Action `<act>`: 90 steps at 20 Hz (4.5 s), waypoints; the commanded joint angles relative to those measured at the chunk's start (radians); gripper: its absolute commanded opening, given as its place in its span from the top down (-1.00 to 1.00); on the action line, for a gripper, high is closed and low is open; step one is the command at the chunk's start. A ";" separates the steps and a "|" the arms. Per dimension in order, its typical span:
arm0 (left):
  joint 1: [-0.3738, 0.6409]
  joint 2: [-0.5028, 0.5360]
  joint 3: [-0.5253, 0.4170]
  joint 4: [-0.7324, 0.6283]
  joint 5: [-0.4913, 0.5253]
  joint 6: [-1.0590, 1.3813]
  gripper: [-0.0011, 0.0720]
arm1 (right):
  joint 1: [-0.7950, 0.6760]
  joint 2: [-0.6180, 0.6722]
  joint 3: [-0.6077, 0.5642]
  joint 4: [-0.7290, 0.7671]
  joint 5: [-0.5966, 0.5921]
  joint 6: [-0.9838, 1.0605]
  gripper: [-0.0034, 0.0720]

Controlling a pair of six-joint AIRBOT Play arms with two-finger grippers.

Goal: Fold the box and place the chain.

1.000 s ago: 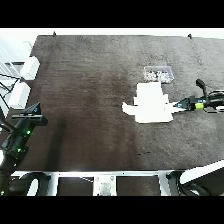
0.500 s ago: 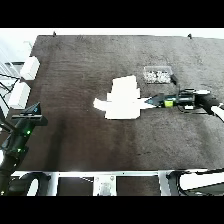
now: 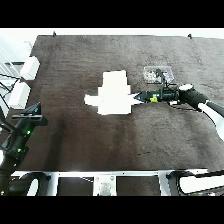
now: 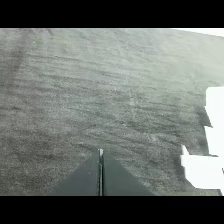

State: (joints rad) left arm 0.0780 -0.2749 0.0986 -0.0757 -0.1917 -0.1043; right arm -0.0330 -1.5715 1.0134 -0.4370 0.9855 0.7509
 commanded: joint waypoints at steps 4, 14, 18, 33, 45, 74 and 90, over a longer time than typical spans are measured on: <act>0.000 0.000 0.001 -0.003 -0.106 0.043 -0.67 | 0.054 0.001 0.000 -0.001 -0.125 -0.027 0.87; 0.000 -0.249 0.205 0.051 -0.212 0.090 -0.63 | 0.102 0.049 -0.143 0.236 -0.259 -0.350 0.87; 0.000 -0.620 0.425 0.078 -0.410 0.086 -0.63 | 0.109 0.048 -0.145 0.246 -0.272 -0.393 0.87; -0.190 -1.624 1.690 0.794 -0.976 -0.596 -0.62 | 0.110 0.037 -0.147 0.254 -0.289 -0.435 0.87; -0.246 -1.890 1.909 0.740 -1.065 -0.612 -0.49 | 0.118 0.037 -0.147 0.254 -0.289 -0.435 0.87; -0.245 -1.952 1.908 0.579 -1.211 -0.397 0.91 | 0.116 0.037 -0.147 0.254 -0.288 -0.439 0.34; -0.258 -1.840 1.717 0.539 -1.098 0.192 0.93 | -0.193 0.061 -0.147 0.367 0.038 -0.440 0.28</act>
State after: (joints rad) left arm -0.1730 -2.1368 1.8763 0.4702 -1.3499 -0.0193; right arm -0.2024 -1.5112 0.8665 -0.0788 0.9817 0.3119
